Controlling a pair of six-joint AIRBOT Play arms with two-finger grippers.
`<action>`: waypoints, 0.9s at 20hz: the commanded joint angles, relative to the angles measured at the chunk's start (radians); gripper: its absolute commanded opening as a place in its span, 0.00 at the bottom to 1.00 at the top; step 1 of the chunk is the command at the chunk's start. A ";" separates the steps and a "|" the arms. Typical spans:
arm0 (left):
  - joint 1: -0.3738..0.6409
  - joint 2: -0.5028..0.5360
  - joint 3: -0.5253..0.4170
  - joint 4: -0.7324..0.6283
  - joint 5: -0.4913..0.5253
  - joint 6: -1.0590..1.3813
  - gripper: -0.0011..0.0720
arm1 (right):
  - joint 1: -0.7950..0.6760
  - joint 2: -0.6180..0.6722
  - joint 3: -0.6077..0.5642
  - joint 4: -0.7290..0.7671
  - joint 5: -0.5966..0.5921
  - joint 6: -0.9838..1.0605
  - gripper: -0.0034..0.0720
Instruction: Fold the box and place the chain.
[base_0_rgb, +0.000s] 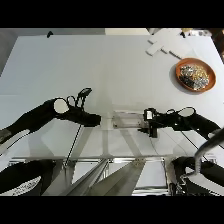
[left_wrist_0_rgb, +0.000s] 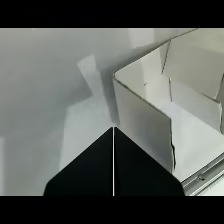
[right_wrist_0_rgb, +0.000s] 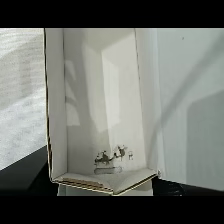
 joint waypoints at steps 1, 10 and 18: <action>-0.011 -0.068 -0.007 -0.108 0.039 0.074 0.02 | 0.000 0.000 0.000 0.000 0.000 0.000 0.57; -0.002 -0.062 -0.006 -0.057 0.035 0.103 0.02 | 0.000 0.000 0.000 0.000 0.000 0.000 0.57; -0.004 -0.027 -0.006 0.002 0.050 0.027 0.02 | 0.000 0.000 0.000 0.000 0.000 0.000 0.57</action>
